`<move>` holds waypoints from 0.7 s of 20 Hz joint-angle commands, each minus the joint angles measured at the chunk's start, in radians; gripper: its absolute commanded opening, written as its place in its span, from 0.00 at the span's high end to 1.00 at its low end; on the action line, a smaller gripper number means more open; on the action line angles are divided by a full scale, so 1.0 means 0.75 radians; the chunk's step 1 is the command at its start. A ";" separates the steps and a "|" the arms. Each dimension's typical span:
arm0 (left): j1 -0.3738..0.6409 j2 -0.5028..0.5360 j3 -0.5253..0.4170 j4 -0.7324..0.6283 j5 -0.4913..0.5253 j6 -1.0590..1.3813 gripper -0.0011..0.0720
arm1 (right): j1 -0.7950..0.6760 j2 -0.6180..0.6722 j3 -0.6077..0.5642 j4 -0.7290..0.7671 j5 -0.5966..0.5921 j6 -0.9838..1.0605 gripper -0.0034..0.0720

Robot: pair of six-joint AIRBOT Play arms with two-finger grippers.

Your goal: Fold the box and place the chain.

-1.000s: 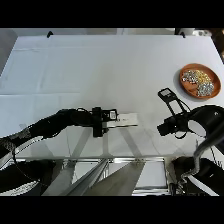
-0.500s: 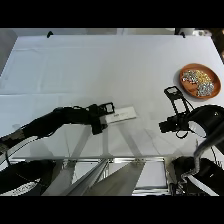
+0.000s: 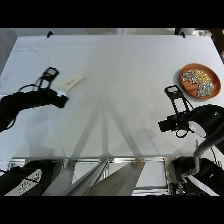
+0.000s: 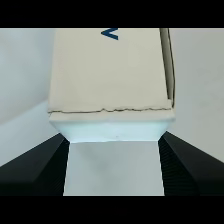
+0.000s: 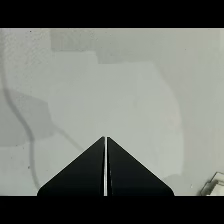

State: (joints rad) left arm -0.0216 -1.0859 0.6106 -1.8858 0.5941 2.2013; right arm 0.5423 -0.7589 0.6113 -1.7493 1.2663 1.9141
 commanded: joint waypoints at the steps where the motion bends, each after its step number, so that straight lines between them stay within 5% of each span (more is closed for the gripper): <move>1: 0.315 0.015 -0.001 0.153 0.082 -0.188 0.97 | 0.000 0.001 0.001 0.001 -0.001 0.001 0.94; 5: 0.486 0.015 -0.001 0.177 0.187 -0.185 0.97 | 0.000 0.001 0.001 0.001 -0.001 0.001 0.94; 10: 0.536 0.015 -0.001 0.336 0.373 -0.186 0.96 | 0.000 0.001 0.001 0.001 -0.001 0.001 0.94; 11: 0.536 0.015 -0.001 0.342 0.400 -0.184 0.85 | 0.000 0.001 0.001 0.001 -0.001 0.001 0.94; 13: 0.534 0.016 -0.001 0.341 0.430 -0.184 0.28 | 0.000 0.001 0.001 0.001 -0.001 0.001 0.94; 14: 0.534 0.019 -0.001 0.341 0.445 -0.184 0.18 | 0.000 0.001 0.001 0.001 -0.001 0.001 0.94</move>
State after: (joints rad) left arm 0.3706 -1.0744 0.6102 -1.6508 0.8734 2.0647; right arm 0.5423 -0.7589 0.6113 -1.7493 1.2655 1.9144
